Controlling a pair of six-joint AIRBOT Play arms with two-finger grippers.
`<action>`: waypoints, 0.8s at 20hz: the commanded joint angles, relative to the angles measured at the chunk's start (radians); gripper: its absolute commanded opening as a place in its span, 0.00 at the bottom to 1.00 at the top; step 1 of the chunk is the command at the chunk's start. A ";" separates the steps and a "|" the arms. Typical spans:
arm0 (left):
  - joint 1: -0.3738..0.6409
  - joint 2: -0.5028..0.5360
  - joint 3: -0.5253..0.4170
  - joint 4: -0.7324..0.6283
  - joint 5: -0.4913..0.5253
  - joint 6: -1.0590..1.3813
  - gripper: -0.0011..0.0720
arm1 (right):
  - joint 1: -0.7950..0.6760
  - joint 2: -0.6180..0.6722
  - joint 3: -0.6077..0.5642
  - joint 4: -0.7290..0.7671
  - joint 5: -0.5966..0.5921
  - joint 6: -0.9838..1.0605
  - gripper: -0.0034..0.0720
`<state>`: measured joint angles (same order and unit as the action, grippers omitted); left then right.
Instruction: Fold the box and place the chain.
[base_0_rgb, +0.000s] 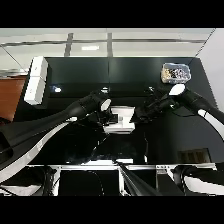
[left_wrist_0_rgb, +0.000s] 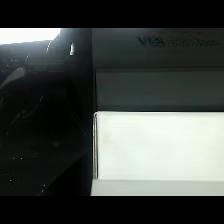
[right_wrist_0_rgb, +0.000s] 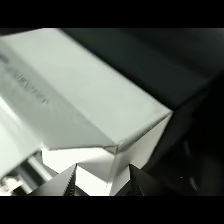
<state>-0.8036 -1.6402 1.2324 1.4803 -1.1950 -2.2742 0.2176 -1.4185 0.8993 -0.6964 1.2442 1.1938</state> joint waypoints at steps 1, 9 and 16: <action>0.000 -0.001 0.000 0.000 0.000 0.000 0.04 | 0.077 0.010 0.042 -0.154 -0.060 0.204 0.52; 0.000 -0.001 0.000 0.000 0.000 0.000 0.04 | 0.297 0.010 0.052 -0.439 -0.267 0.676 0.52; 0.000 -0.001 0.000 0.003 0.005 0.000 0.04 | 0.435 -0.005 0.085 -0.734 -0.170 0.943 0.52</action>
<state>-0.8036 -1.6402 1.2324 1.4807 -1.1950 -2.2745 0.6060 -1.4143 0.9661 -1.2991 1.0218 2.0071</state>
